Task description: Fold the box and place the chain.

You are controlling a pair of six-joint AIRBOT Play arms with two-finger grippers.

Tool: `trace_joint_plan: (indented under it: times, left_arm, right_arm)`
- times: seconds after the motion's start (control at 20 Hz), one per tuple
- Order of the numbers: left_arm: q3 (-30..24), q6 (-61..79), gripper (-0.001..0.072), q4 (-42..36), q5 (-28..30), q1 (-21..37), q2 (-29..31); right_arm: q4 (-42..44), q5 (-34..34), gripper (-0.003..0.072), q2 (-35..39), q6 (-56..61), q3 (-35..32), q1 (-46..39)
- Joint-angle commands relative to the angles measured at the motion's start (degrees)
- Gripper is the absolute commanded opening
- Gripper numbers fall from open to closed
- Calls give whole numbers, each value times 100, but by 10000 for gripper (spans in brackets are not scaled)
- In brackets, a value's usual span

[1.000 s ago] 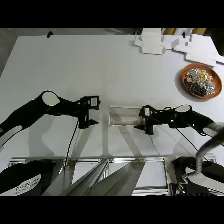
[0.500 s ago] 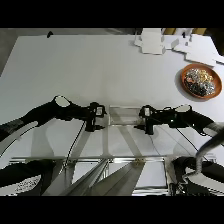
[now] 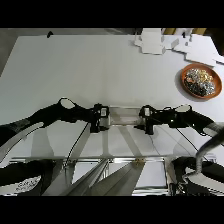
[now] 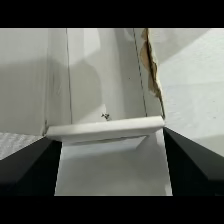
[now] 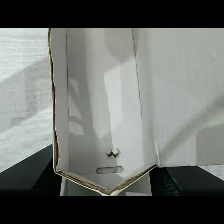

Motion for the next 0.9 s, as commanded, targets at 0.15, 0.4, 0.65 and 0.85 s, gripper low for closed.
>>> trace_joint_plan:
  times: [0.15,0.4,0.65,0.85]
  left_arm:
    - [2,538,699,-533,39,-61,-83]
    - [15,614,697,-772,68,-61,-245]
    - [15,619,306,-754,61,-61,-245]
    - [15,597,151,-754,98,-59,-243]
  right_arm:
    - [0,2,341,4,2,-2,0]
    - [0,2,341,4,2,-2,0]
    - [0,0,341,4,2,-2,0]
    - [0,0,341,4,2,-2,0]
